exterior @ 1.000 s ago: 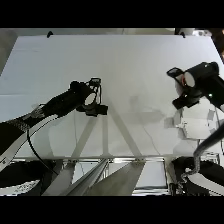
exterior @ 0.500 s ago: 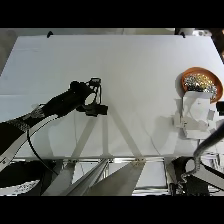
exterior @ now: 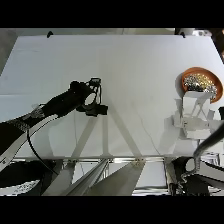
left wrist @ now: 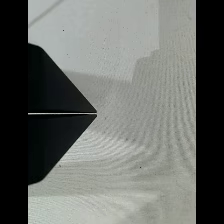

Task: Fold the box and place the chain.

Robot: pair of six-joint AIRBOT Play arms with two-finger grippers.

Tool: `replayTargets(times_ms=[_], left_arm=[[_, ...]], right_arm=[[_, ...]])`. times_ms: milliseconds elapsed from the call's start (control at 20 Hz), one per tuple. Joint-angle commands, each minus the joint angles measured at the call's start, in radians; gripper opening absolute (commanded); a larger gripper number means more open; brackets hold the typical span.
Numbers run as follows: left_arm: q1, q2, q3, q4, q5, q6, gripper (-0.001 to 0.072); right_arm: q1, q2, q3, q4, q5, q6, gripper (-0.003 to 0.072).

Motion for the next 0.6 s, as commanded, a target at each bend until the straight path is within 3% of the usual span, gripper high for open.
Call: replayTargets(times_ms=[0,50,150,400,550], left_arm=[[-0.001,0.0,0.0,0.0,0.0,0.0,0.001],[-0.001,0.0,0.0,0.0,0.0,0.0,0.001],[-0.001,0.0,0.0,0.0,0.0,0.0,0.001],[-0.001,0.0,0.0,0.0,0.0,0.0,0.001],[-0.001,0.0,0.0,0.0,0.0,0.0,0.001]], right_arm=[[-0.005,-0.061,0.0,-0.011,-0.013,-0.029,0.0592],[-0.005,-0.076,0.0,-0.014,-0.012,-0.029,0.0577],[-0.005,-0.103,0.0,-0.027,0.006,-0.029,0.0406],[-0.005,-0.137,0.0,-0.07,0.045,0.002,0.0383],[-0.005,-0.137,0.0,-0.082,0.048,0.025,0.028]])
